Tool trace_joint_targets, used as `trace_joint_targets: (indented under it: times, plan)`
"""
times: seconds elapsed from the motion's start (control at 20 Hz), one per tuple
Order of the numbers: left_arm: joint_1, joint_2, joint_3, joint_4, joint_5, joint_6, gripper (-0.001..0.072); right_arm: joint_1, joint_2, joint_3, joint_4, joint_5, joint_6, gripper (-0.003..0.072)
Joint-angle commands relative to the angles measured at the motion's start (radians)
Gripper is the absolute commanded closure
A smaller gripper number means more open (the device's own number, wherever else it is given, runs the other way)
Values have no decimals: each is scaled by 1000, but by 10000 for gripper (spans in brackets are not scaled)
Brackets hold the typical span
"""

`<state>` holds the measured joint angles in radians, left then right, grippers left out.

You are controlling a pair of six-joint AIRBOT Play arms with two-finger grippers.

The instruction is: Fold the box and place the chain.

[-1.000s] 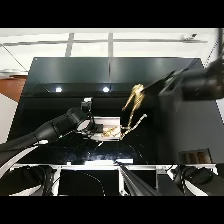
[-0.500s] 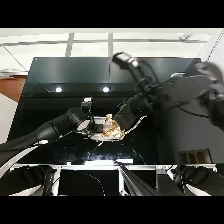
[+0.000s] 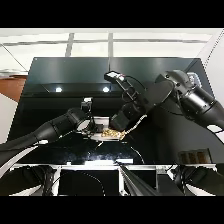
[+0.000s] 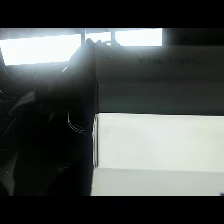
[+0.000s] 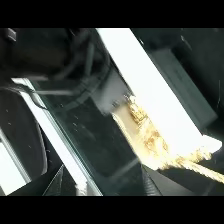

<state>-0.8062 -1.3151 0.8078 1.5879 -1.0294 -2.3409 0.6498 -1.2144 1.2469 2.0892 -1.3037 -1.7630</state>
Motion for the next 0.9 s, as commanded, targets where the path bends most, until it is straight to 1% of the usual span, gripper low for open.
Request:
trace_joint_targets:
  times: [0.0,0.1,0.15,0.2,0.25,0.35,0.4,0.45,0.55,0.65,0.75,0.85]
  plan:
    - [1,0,0,1,0,0,675,-121,33,-3,-58,-112,-42,133]
    - [1,0,0,0,-1,0,675,-251,77,-13,-108,-137,-107,132]
    - [1,0,0,0,-1,0,675,-321,96,-31,-111,-124,-146,132]
    - [1,0,0,0,-1,0,675,-398,109,-65,-103,-79,-200,132]
    - [1,0,0,0,-1,0,675,-466,116,-116,-71,-17,-279,132]
    - [1,0,0,0,-3,0,675,-544,116,-248,119,97,-531,129]
    - [0,0,0,0,-4,0,675,-549,111,-316,185,156,-618,120]
    - [0,0,0,0,-3,0,675,-529,106,-378,206,217,-684,-23]
    - [1,0,0,0,-4,0,675,-455,87,-462,180,270,-829,-24]
    - [1,0,0,0,-4,0,675,-373,55,-505,176,267,-974,-23]
    - [1,0,0,0,-3,0,675,-292,26,-521,177,276,-1111,-23]
    - [1,0,0,0,-3,0,675,-235,0,-522,176,307,-1177,-22]
